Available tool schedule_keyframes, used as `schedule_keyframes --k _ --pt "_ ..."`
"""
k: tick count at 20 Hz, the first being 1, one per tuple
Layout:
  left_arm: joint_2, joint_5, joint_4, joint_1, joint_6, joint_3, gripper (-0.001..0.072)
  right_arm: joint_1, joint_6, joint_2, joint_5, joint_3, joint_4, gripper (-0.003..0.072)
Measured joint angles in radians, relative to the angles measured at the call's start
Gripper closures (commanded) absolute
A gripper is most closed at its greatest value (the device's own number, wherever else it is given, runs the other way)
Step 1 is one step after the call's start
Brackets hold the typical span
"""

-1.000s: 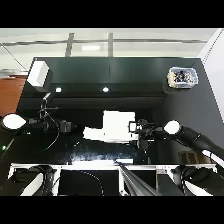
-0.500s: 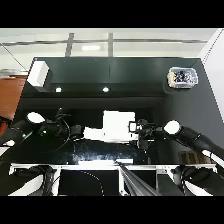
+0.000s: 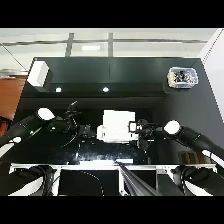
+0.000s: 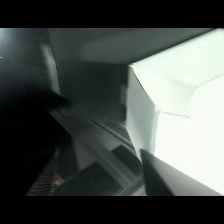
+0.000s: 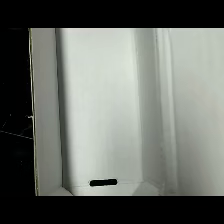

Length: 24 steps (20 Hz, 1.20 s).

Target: Fold the box and place the chain.

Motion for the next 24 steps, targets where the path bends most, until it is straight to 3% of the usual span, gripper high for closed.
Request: schedule_keyframes --k 7,15,17,24 --pt "0.0 -0.073 -0.001 -0.053 0.029 0.095 0.0072 0.0 0.0 0.0 0.0 0.0 0.0 0.0146" --pt "0.0 0.101 0.001 -0.227 -0.008 0.113 0.009 0.0 0.0 0.0 0.0 0.0 0.0 0.0146" --pt "0.0 0.149 0.003 -0.262 -0.038 0.114 0.0145 0.0 0.0 0.0 0.0 0.0 0.0 0.0146" --pt "0.0 0.208 0.056 -0.306 -0.142 0.114 0.0154 0.0 0.0 0.0 0.001 0.0 0.0 0.0146"
